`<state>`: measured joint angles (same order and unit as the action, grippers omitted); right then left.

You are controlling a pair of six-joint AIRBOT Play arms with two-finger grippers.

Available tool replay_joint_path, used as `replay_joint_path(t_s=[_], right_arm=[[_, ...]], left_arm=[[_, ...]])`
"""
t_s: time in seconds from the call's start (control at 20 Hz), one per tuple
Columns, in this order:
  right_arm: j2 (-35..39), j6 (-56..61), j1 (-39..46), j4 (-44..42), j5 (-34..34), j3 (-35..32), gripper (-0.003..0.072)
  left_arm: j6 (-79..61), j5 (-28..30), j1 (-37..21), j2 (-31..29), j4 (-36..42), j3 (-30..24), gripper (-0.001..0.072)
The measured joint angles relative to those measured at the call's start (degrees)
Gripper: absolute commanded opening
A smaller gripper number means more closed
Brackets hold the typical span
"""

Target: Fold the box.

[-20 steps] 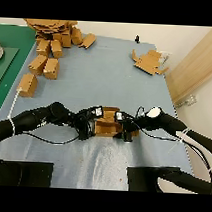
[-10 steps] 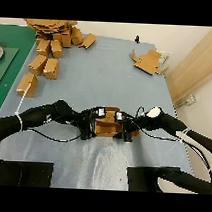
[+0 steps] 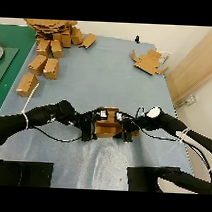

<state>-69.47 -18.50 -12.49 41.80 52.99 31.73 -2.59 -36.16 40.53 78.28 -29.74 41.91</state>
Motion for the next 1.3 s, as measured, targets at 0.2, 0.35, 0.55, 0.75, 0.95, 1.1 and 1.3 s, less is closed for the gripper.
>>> replay_joint_path(t_s=[0.2,0.35,0.55,0.75,0.95,1.1,1.3], right_arm=[[0.00,0.02,-0.02,0.02,-0.02,0.00,0.0495],[0.00,0.02,-0.02,0.00,-0.02,0.00,0.0494],[0.00,0.02,-0.02,0.00,-0.07,0.00,0.0495],[0.00,0.04,-0.02,0.00,-0.11,0.00,0.0494],[0.00,0.04,0.00,-0.02,-0.26,0.00,0.0495],[0.00,0.07,-0.02,-0.11,-0.31,0.00,0.0495],[0.00,0.04,0.00,-0.07,-0.28,0.00,0.0494]], left_arm=[[0.00,-0.20,0.07,0.37,-0.74,0.00,0.0700],[-0.02,-0.35,0.07,0.48,-2.03,0.00,0.0700],[-0.02,0.02,0.20,0.52,-2.82,0.00,0.0700],[-0.02,0.63,0.20,0.52,-2.91,0.00,0.0699],[0.02,1.66,0.20,0.52,-2.54,0.00,0.0507],[0.00,2.58,0.24,0.59,-2.47,0.00,0.0405],[0.00,2.80,0.24,0.85,-2.36,0.00,0.0404]])
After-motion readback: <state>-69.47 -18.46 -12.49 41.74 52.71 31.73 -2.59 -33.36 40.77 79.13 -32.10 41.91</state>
